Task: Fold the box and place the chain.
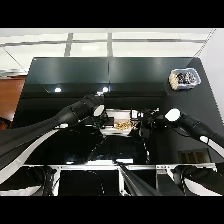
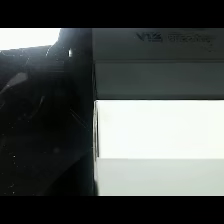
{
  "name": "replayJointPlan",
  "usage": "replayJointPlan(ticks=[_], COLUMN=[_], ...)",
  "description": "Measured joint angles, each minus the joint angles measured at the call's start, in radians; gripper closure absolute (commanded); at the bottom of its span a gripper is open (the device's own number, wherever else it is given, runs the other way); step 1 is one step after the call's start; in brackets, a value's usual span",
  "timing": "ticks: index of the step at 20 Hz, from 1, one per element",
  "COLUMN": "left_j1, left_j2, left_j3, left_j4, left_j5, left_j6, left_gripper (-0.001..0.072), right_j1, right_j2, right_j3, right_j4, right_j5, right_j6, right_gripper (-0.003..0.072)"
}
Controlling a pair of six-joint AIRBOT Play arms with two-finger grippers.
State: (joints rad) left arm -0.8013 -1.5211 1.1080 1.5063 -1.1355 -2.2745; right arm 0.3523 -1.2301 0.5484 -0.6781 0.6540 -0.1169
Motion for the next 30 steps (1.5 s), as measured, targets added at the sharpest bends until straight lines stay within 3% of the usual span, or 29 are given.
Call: replayJointPlan(ticks=[1, 2, 3, 4, 5, 7, 13, 16, 20, 25, 30], left_j1=[0.000, 0.000, 0.000, 0.000, 0.000, 0.000, 0.000, 0.000, 0.000, 0.000, 0.000], left_j2=[0.000, 0.000, 0.000, 0.000, 0.000, 0.000, 0.000, 0.000, 0.000, 0.000, 0.000], left_j3=[0.000, 0.000, 0.000, 0.000, 0.000, 0.000, 0.000, 0.000, 0.000, 0.000, 0.000], left_j4=[0.000, 0.000, 0.000, 0.000, 0.000, 0.000, 0.000, 0.000, 0.000, 0.000, 0.000], left_j5=[0.000, 0.000, 0.000, 0.000, -0.002, -0.002, -0.001, -0.001, 0.000, 0.001, 0.001], left_j6=[0.000, 0.000, 0.000, 0.000, 0.000, -0.001, -0.001, 0.000, 0.000, 0.000, 0.000], left_gripper=[0.0680, 0.0680, 0.0680, 0.0680, 0.0680, 0.0680, 0.0680, 0.0680, 0.0680, 0.0680, 0.0680], right_j1=[0.000, 0.000, 0.000, 0.001, 0.001, 0.001, 0.001, 0.001, 0.001, 0.001, 0.001], right_j2=[-0.008, -0.014, -0.020, -0.024, -0.026, -0.029, 0.033, 0.122, 0.249, 0.343, 0.366], right_j3=[0.002, 0.002, 0.002, 0.002, 0.003, 0.003, 0.004, 0.025, 0.105, 0.266, 0.402], right_j4=[0.003, 0.006, 0.006, 0.005, 0.001, -0.005, -0.152, -0.257, -0.325, -0.307, -0.128], right_j5=[-0.001, -0.001, 0.002, 0.000, -0.008, -0.014, -0.012, 0.023, 0.153, 0.319, 0.384], right_j6=[-0.003, -0.003, 0.002, 0.011, 0.018, 0.043, 0.332, 0.532, 0.752, 0.923, 0.982], right_gripper=[-0.0004, 0.0269, 0.0456, 0.0589, 0.0624, 0.0669, 0.0665, 0.0665, 0.0665, 0.0665, 0.0665])
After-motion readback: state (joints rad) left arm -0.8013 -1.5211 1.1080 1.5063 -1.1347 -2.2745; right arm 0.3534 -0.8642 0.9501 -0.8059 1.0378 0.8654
